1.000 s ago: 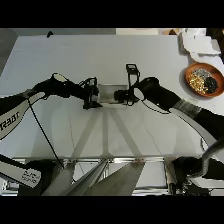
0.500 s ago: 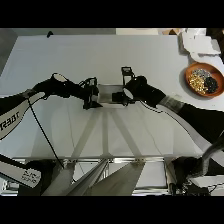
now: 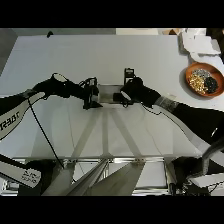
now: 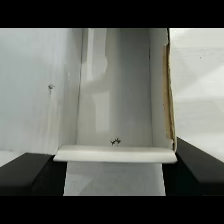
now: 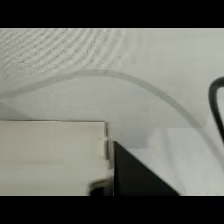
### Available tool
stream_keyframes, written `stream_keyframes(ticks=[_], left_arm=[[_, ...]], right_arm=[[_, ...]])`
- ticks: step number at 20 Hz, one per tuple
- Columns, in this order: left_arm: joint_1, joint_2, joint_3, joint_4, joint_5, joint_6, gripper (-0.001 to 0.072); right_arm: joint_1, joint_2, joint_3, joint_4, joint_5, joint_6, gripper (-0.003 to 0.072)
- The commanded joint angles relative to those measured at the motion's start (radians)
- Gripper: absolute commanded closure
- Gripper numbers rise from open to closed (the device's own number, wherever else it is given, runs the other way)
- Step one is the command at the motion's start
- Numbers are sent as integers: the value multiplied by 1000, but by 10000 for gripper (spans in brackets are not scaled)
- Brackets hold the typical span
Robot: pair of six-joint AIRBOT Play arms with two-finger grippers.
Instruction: Fold the box and place the chain.
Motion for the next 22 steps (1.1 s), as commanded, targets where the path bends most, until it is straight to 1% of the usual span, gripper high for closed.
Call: stream_keyframes(ticks=[1, 4, 5, 6, 7, 10, 12, 15, 17, 19, 20, 21, 22], left_arm=[[2, 0, 0, 1, -1, 1, 433], [2, 0, 0, 1, -1, 1, 433], [2, 0, 0, 1, -1, 1, 433], [2, 0, 0, 1, -1, 1, 433], [2, 0, 0, 1, -1, 1, 433], [2, 0, 0, 1, -1, 1, 433], [2, 0, 0, 1, -1, 1, 433], [2, 0, 0, 1, -1, 1, 433], [2, 0, 0, 1, -1, 1, 433], [2, 0, 0, 1, -1, 1, 433], [2, 0, 0, 1, -1, 1, 433], [2, 0, 0, 1, -1, 1, 433], [2, 0, 0, 1, -1, 1, 433]], right_arm=[[10, -1, 1, -23, -4, 37, 676], [18, -1, 2, -24, -5, 36, 671], [18, 1, 2, -19, -4, 36, 574], [18, 5, 3, -15, -4, 35, 368], [18, 14, 3, -14, -3, 35, 252], [18, 69, 3, -13, 24, 35, 250], [18, 124, 3, -8, 88, 35, 250], [18, 225, 3, 44, 219, 35, 251], [13, 303, 3, 46, 232, 35, 251], [-43, 371, 3, 90, 250, 31, 251], [-88, 398, 3, 124, 283, 26, 251], [-123, 420, 3, 127, 316, 23, 251], [-151, 442, 3, 99, 346, 2, 251]])
